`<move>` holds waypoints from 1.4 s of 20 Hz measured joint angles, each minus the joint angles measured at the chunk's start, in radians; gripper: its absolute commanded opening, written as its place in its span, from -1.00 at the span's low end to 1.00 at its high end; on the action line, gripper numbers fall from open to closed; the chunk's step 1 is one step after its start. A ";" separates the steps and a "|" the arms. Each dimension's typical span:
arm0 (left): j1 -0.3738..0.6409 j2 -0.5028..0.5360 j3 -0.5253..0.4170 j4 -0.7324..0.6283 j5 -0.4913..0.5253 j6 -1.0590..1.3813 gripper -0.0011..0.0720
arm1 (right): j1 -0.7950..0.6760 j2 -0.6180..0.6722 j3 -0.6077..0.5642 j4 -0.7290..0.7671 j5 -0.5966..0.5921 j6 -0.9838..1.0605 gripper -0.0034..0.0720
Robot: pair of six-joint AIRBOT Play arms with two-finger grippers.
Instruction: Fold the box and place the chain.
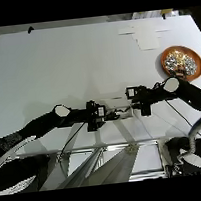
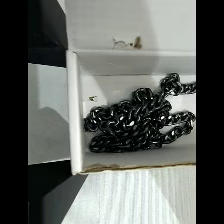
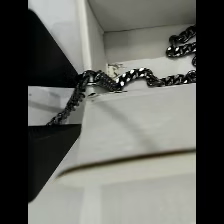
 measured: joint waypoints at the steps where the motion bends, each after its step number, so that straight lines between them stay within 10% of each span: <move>1: 0.000 0.000 0.000 0.000 0.000 -0.001 -0.56 | 0.005 -0.005 0.000 -0.002 0.000 -0.002 -0.87; 13: 0.000 0.000 0.000 0.000 0.000 0.000 -0.56 | 0.019 0.163 0.017 -0.360 0.147 0.368 -0.87; 21: 0.000 0.000 0.000 0.000 0.000 0.000 -0.56 | 0.072 0.342 0.111 -0.021 0.278 0.406 -0.87; 28: 0.000 0.000 0.000 0.000 0.000 0.000 -0.56 | 0.301 0.340 0.136 0.144 0.079 0.433 -0.87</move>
